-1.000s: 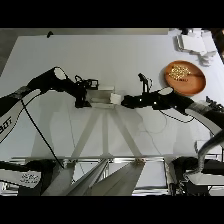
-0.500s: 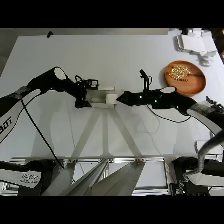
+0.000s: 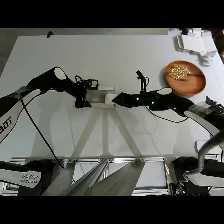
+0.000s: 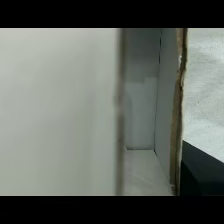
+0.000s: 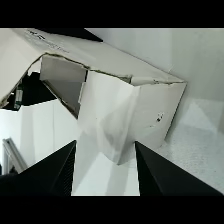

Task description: Fold the box and place the chain.

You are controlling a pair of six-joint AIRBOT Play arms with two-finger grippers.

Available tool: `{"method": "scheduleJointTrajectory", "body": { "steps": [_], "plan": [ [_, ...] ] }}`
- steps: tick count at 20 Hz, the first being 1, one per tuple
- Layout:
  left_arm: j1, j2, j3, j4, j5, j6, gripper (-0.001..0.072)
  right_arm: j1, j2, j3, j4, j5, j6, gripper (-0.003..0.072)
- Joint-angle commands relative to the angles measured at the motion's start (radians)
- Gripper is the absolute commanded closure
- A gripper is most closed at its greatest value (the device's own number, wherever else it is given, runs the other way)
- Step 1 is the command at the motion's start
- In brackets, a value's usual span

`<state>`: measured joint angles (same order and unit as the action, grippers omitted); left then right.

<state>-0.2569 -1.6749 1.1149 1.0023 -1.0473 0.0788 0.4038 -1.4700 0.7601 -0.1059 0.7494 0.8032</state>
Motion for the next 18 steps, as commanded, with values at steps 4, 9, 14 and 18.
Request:
{"method": "scheduleJointTrajectory", "body": {
  "steps": [4, 9, 14, 18],
  "plan": [
    [0.0, -0.001, 0.0, 0.0, 0.0, 0.0, 0.0693, 0.075, 0.001, 0.03, -0.155, -0.172, 0.092, 0.0269],
    [0.0, 0.0, 0.0, 0.0, 0.0, 0.0, 0.0693, 0.103, 0.001, 0.124, -0.339, -0.224, 0.265, 0.0269],
    [0.0, -0.001, 0.0, 0.0, 0.0, 0.0, 0.0693, 0.161, -0.001, 0.17, -0.597, -0.235, 0.485, 0.0269],
    [0.0, -0.001, 0.0, 0.0, 0.0, 0.0, 0.0693, 0.2, -0.002, 0.17, -0.997, -0.25, 0.876, 0.027]
  ]
}}
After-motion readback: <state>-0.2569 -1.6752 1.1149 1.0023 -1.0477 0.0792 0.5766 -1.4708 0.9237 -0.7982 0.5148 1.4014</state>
